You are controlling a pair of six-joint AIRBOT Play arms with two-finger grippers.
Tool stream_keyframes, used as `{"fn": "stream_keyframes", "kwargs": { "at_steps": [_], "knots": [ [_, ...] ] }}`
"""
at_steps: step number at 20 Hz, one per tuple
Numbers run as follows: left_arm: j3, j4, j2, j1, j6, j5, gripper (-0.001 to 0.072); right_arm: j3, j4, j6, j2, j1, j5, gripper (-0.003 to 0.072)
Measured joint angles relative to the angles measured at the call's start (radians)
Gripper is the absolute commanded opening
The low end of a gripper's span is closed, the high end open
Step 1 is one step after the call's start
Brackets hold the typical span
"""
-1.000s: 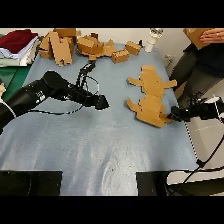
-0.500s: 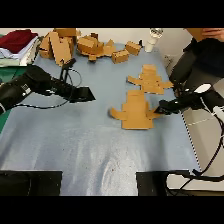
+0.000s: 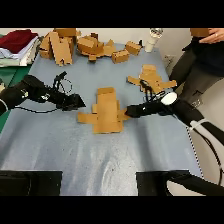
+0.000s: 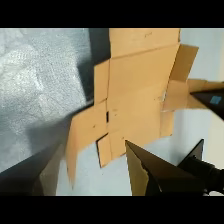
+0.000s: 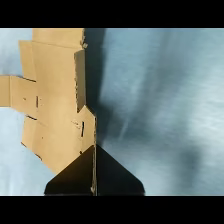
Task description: Fold the box.
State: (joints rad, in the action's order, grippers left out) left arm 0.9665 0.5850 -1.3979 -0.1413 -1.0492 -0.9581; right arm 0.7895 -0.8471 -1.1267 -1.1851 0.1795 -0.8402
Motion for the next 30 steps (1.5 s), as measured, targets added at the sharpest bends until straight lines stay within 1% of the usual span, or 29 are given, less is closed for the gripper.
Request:
{"fn": "stream_keyframes", "kwargs": {
  "at_steps": [2,5,10,15,20,24,26,30],
  "knots": [
    [-0.003,-0.038,-0.039,0.014,0.042,-0.003,0.0591,-0.06,0.008,0.0,0.046,0.072,0.079,0.0003],
    [0.006,-0.114,-0.101,0.035,0.119,-0.003,0.0592,-0.129,0.011,0.0,0.097,0.142,0.143,0.0002],
    [0.074,-0.201,-0.226,0.052,0.209,-0.025,0.0592,-0.17,0.013,0.004,0.126,0.18,0.18,0.0003],
    [0.163,-0.27,-0.313,0.046,0.269,-0.048,0.0592,-0.181,0.014,0.008,0.131,0.188,0.182,0.0003],
    [0.248,-0.299,-0.385,0.009,0.301,-0.13,0.0591,-0.192,0.014,0.009,0.132,0.189,0.183,0.0003],
    [0.27,-0.303,-0.421,-0.004,0.335,-0.232,0.0588,-0.195,0.007,0.01,0.132,0.189,0.188,0.0003],
    [0.274,-0.303,-0.433,-0.005,0.359,-0.287,0.0403,-0.195,0.002,0.01,0.132,0.189,0.194,0.0003],
    [0.278,-0.329,-0.445,-0.013,0.431,-0.342,0.0401,-0.195,-0.003,0.01,0.132,0.189,0.196,0.0003]
  ]
}}
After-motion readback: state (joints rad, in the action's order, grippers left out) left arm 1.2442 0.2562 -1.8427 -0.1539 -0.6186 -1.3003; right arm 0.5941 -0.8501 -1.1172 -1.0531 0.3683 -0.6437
